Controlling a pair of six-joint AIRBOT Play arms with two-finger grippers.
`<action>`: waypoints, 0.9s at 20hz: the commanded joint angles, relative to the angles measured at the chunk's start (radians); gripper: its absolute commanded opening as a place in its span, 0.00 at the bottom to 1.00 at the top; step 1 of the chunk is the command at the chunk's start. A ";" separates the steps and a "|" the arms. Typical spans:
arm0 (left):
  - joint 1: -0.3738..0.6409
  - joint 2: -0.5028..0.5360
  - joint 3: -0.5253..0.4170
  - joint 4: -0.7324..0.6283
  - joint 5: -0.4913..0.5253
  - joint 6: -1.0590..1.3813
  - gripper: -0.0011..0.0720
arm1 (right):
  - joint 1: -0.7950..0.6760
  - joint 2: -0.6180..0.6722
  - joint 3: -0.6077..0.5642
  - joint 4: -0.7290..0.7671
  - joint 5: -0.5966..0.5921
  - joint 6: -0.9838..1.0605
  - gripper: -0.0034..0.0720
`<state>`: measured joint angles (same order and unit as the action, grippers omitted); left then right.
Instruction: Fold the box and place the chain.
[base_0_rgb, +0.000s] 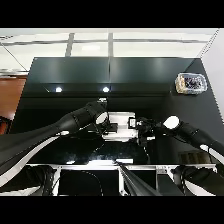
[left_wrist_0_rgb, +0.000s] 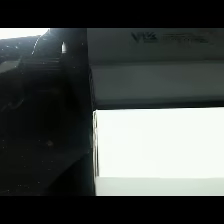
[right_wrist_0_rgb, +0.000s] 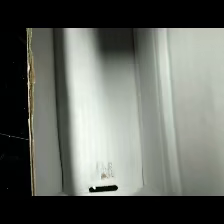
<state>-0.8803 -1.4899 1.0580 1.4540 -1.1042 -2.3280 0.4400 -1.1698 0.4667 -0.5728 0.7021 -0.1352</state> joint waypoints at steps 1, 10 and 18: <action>0.003 0.000 0.001 0.024 -0.008 0.002 0.05 | 0.000 0.041 0.023 -0.055 0.064 0.068 0.89; 0.003 0.000 0.001 0.056 -0.031 0.002 0.05 | -0.082 0.142 0.032 -0.203 0.166 0.105 0.88; 0.003 0.000 0.001 0.055 -0.030 0.002 0.05 | -0.026 0.096 0.032 -0.137 0.145 0.074 0.70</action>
<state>-0.8780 -1.4899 1.0580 1.5093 -1.1351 -2.3253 0.3908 -1.0649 0.4980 -0.7319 0.8604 -0.0559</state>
